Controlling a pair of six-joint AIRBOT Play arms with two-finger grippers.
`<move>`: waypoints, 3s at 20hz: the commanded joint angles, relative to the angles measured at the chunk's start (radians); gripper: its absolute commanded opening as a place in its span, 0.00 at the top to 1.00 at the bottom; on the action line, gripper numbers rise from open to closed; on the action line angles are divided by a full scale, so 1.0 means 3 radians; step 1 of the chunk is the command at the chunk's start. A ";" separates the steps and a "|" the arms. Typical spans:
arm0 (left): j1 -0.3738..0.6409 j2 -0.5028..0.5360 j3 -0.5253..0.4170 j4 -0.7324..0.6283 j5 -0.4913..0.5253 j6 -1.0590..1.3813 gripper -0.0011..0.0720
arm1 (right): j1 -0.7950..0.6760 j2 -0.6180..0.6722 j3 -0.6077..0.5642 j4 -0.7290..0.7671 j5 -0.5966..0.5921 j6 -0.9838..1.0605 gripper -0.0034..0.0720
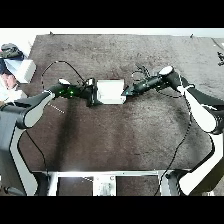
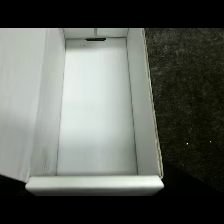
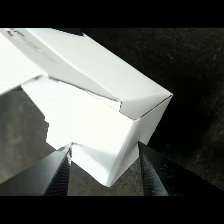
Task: Fold the box and place the chain.
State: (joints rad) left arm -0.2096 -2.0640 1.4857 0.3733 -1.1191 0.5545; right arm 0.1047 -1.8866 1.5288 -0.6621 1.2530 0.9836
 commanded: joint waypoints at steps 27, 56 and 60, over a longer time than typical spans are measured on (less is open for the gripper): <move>-0.0001 -0.0001 -0.0001 0.0001 -0.0001 0.0000 0.44 | 0.1077 -0.0116 0.0877 -0.2817 -0.0034 0.2419 0.52; -0.0001 -0.0001 -0.0001 0.0000 -0.0001 0.0000 0.44 | 0.1189 -0.0317 0.0876 -0.3131 -0.0210 0.2935 0.67; -0.0001 -0.0001 -0.0001 0.0000 -0.0001 0.0000 0.44 | 0.1189 -0.0315 0.0877 -0.3128 -0.0205 0.2932 0.67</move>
State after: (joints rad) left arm -0.2100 -2.0640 1.4857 0.3729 -1.1198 0.5541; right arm 0.4606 -1.9812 1.7912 -1.5974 1.1889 1.8614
